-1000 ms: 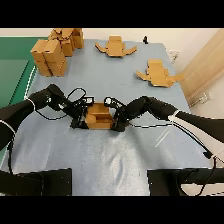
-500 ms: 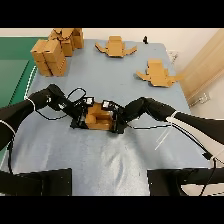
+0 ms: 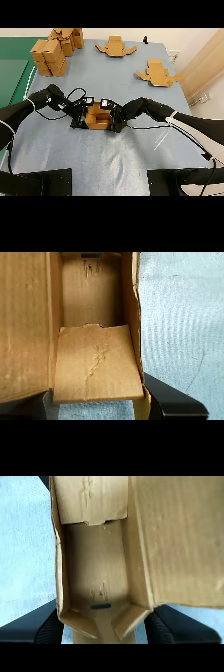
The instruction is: Fold the box.
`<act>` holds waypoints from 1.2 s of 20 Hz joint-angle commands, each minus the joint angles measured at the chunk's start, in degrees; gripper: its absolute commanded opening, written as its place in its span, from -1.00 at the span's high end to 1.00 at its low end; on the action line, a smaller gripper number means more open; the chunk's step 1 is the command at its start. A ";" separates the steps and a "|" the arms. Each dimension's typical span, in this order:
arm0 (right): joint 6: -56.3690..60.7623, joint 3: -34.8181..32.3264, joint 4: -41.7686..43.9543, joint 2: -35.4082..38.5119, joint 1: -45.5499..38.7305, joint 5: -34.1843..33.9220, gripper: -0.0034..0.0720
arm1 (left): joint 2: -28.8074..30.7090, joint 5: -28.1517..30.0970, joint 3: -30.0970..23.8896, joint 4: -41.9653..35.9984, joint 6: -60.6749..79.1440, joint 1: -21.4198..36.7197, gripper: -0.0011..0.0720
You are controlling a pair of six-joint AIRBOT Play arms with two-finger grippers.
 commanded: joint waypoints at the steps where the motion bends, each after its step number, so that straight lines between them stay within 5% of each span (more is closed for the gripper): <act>1: -0.96 0.02 1.66 -0.09 0.42 0.63 -0.93 | 0.04 0.07 0.07 -0.11 0.15 0.02 0.90; 4: -1.81 0.02 1.64 -0.11 2.12 1.60 -0.74 | 0.04 0.02 0.11 -0.28 0.15 0.02 0.90; 10: -1.79 0.02 0.72 -0.83 2.71 3.08 0.42 | 0.11 -0.20 1.27 -0.22 0.07 0.02 0.83; 11: -1.79 0.02 0.70 -1.14 2.71 3.08 0.49 | 0.11 -0.09 1.42 -0.24 -0.42 0.02 0.14; 12: -1.81 0.00 0.66 -1.46 2.71 3.10 0.49 | 0.11 0.07 1.57 -0.24 -1.86 0.07 -0.43; 15: -1.79 0.00 0.52 -2.14 2.71 3.10 0.49 | 0.31 -1.95 2.38 0.48 -4.76 0.15 -0.51; 18: -1.79 0.02 0.00 -2.25 2.71 3.08 0.49 | 1.51 -3.98 3.56 0.55 -6.38 0.15 -0.82; 24: -1.79 0.02 -0.42 -2.25 2.71 3.06 0.49 | 3.08 -7.21 4.04 4.59 -10.73 0.63 -0.82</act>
